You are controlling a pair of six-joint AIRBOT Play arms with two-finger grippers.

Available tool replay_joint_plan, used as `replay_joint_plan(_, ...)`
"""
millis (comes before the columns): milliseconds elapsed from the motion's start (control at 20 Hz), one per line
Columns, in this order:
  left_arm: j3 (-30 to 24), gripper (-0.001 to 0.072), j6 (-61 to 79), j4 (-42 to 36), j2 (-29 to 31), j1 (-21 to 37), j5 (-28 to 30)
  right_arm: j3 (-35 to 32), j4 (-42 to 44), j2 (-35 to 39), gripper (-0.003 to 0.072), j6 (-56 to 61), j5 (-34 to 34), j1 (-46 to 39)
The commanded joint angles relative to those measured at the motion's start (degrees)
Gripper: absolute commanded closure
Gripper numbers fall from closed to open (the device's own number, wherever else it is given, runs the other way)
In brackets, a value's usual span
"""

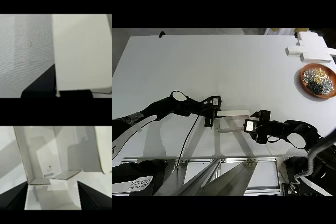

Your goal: Fold the box and place the chain.

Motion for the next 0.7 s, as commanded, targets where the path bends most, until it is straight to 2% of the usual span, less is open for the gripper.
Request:
replay_joint_plan(0,0.0,0.0698,0.0,0.0,0.0,0.0,0.0,0.1,9.5,-0.4,0.0011,-9.1,0.1,-4.2)
replay_joint_plan(350,0.0,0.0698,0.0,0.0,0.0,0.0,0.0,0.1,22.4,-4.8,0.0011,-25.2,2.5,-9.3)
replay_joint_plan(650,0.0,0.0698,0.0,0.0,0.0,0.0,0.0,0.1,28.4,-8.8,0.0011,-33.8,5.0,-14.1)
